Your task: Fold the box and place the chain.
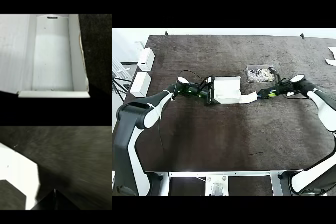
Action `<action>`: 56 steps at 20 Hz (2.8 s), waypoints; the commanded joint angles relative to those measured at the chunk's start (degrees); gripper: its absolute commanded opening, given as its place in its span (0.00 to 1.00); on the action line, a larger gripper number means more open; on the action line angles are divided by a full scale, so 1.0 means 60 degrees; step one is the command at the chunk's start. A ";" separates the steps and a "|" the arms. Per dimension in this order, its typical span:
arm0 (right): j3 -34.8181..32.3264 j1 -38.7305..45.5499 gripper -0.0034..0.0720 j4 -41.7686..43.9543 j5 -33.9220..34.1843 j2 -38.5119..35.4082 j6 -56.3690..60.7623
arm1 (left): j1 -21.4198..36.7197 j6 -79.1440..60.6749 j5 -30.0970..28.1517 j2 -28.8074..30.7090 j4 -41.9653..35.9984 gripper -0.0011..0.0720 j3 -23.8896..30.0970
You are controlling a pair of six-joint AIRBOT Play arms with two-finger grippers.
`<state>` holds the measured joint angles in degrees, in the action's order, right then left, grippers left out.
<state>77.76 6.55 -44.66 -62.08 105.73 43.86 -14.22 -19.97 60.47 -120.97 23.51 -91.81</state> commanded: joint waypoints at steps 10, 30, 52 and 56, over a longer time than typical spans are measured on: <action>0.0375 -0.1086 0.05 0.0557 -0.0168 -0.0466 0.0444 | -0.0004 0.0000 0.0000 0.0000 0.0004 0.73 0.0004; 0.0393 -0.1534 0.65 0.1443 -0.0838 -0.0579 0.0812 | -0.0004 0.0000 0.0004 0.0000 0.0004 0.73 0.0000; 0.1625 -0.2714 0.65 -0.1523 -0.0412 -0.0535 0.3697 | -0.0004 0.0000 0.0004 0.0000 0.0004 0.73 0.0004; 0.1679 -0.2812 0.65 -0.1683 -0.0401 -0.0357 0.4131 | -0.0004 0.0000 0.0000 0.0004 0.0004 0.73 0.0000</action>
<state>87.48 -9.80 -53.98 -64.73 102.98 66.52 -14.22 -19.94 60.49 -120.97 23.51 -91.81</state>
